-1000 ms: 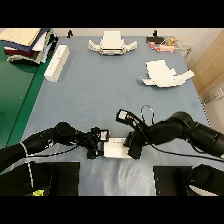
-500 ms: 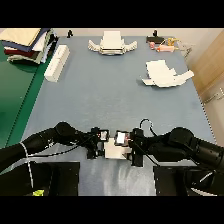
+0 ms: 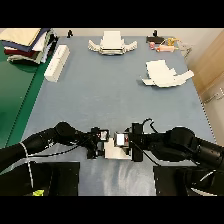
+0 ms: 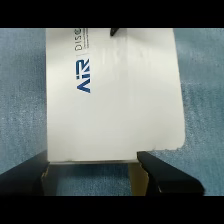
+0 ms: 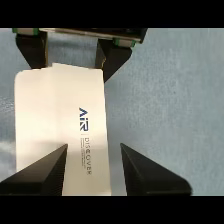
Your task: Fold the box.
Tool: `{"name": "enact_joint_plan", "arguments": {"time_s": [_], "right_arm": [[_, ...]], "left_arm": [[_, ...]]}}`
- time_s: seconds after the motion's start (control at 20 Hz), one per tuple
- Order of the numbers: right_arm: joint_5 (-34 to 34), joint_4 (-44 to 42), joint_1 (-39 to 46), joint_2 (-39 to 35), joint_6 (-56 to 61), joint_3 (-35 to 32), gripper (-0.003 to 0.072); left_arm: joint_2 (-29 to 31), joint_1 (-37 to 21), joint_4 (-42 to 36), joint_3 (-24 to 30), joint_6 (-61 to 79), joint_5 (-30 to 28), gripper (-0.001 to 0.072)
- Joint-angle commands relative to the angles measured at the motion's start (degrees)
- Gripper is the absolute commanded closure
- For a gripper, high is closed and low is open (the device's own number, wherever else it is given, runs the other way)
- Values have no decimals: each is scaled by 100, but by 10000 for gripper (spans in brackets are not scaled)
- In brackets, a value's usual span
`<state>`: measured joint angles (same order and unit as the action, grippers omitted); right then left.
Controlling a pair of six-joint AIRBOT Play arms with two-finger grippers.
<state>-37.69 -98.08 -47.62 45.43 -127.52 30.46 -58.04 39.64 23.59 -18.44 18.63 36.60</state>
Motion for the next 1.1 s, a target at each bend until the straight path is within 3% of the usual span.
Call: {"name": "enact_joint_plan", "arguments": {"time_s": [0.0,0.6,0.7,1.05], "right_arm": [[17,15,-2,-4,-2,31,161],[-83,15,-37,-11,-11,31,156],[-85,15,-85,-7,-116,31,26],[-101,13,-214,-2,-308,31,26]], "left_arm": [[7,0,0,-2,-7,0,372],[7,0,0,-2,-7,0,372],[7,0,0,-2,-7,0,372],[7,0,0,-2,-7,0,372]]}}
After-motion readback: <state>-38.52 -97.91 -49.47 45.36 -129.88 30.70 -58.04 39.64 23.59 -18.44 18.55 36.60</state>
